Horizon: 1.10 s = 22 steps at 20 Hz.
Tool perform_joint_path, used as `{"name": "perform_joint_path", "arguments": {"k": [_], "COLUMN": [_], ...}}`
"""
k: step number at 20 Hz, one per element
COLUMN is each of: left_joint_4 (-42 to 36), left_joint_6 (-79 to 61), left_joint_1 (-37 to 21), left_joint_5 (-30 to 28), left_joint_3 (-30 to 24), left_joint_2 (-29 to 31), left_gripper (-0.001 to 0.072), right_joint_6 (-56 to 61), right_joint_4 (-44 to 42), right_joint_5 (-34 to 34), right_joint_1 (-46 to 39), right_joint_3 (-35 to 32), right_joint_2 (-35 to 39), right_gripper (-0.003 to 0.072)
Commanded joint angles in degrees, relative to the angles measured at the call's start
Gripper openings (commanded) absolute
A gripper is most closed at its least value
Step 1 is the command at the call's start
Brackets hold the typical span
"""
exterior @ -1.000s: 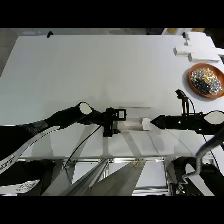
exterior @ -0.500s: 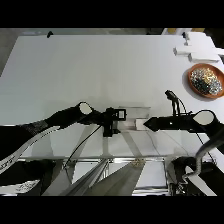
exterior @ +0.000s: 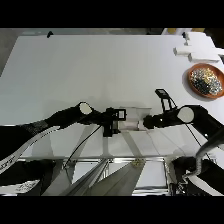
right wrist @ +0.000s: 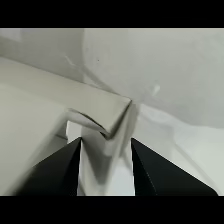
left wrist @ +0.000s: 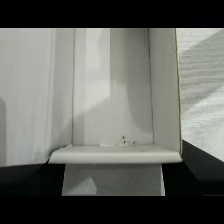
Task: Fold the box and place the chain.
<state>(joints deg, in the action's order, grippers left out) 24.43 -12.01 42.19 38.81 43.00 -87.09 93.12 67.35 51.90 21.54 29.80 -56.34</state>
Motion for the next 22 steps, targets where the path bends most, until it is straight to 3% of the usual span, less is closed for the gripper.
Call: {"name": "perform_joint_path", "arguments": {"k": [1,4,9,12,16,17,18,21,22], "left_joint_4": [0.0,0.0,0.0,0.0,0.0,0.0,0.0,0.0,0.0], "left_joint_6": [0.0,0.0,0.0,0.0,0.0,0.0,0.0,0.0,0.0], "left_joint_1": [0.0,0.0,0.0,0.0,0.0,0.0,0.0,0.0,0.0], "left_joint_5": [0.0,0.0,0.0,0.0,0.0,0.0,0.0,0.0,0.0], "left_joint_3": [0.0,0.0,0.0,0.0,0.0,0.0,0.0,0.0,0.0], "left_joint_2": [0.0,0.0,0.0,0.0,0.0,0.0,0.0,0.0,0.0], "left_gripper": [0.021,0.021,0.021,0.021,0.021,0.021,0.021,0.021,0.021], "right_joint_6": [13.6,24.5,28.6,31.2,31.6,31.5,31.5,31.4,31.4], "right_joint_4": [7.6,14.4,16.9,18.1,18.2,18.2,18.2,18.2,18.2], "right_joint_5": [2.3,5.7,5.9,5.6,5.3,5.3,5.3,5.3,5.3], "right_joint_1": [8.0,11.7,12.9,12.9,12.9,12.9,12.9,12.9,12.9], "right_joint_3": [6.0,8.8,9.2,9.2,9.2,9.2,9.2,9.2,9.2], "right_joint_2": [-7.0,-11.6,-12.8,-12.9,-13.0,-13.0,-13.0,-13.0,-13.0], "right_gripper": [0.0336,0.0336,0.0332,0.0284,0.0128,0.003,0.0016,0.0044,0.0153]}}
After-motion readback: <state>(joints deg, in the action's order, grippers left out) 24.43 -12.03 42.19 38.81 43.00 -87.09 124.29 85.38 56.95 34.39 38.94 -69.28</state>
